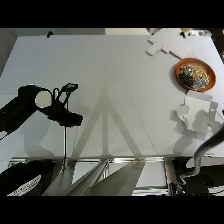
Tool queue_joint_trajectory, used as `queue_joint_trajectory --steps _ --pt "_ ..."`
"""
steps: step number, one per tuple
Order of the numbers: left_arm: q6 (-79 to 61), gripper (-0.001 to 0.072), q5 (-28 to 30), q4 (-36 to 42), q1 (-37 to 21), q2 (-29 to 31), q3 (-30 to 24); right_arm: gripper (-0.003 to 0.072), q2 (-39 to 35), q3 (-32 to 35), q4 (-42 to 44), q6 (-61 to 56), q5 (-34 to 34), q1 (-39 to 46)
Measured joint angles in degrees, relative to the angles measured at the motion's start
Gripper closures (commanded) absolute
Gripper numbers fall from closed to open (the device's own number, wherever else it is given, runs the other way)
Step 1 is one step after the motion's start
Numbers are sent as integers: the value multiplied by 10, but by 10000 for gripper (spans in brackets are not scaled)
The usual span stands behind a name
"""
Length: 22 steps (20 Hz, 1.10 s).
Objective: Fold the box and place the chain.
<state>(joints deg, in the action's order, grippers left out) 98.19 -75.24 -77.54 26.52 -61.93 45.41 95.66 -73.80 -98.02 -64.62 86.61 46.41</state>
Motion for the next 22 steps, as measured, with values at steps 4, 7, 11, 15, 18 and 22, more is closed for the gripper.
queue_joint_trajectory --steps 4,7,11,15,18,22 --pt "0 702 0 0 0 0 0 679 -78 45 108 43 -14 -44" --pt "0 702 0 0 0 0 0 678 -182 133 198 80 -46 -110" --pt "0 702 0 0 0 0 0 678 -336 265 292 104 -117 -216" --pt "0 702 0 0 0 0 0 678 -453 365 370 104 -169 -312" --pt "0 702 13 0 0 0 0 678 -504 411 401 90 -198 -377" --pt "-29 694 51 -4 0 0 0 677 -529 433 417 77 -220 -444"
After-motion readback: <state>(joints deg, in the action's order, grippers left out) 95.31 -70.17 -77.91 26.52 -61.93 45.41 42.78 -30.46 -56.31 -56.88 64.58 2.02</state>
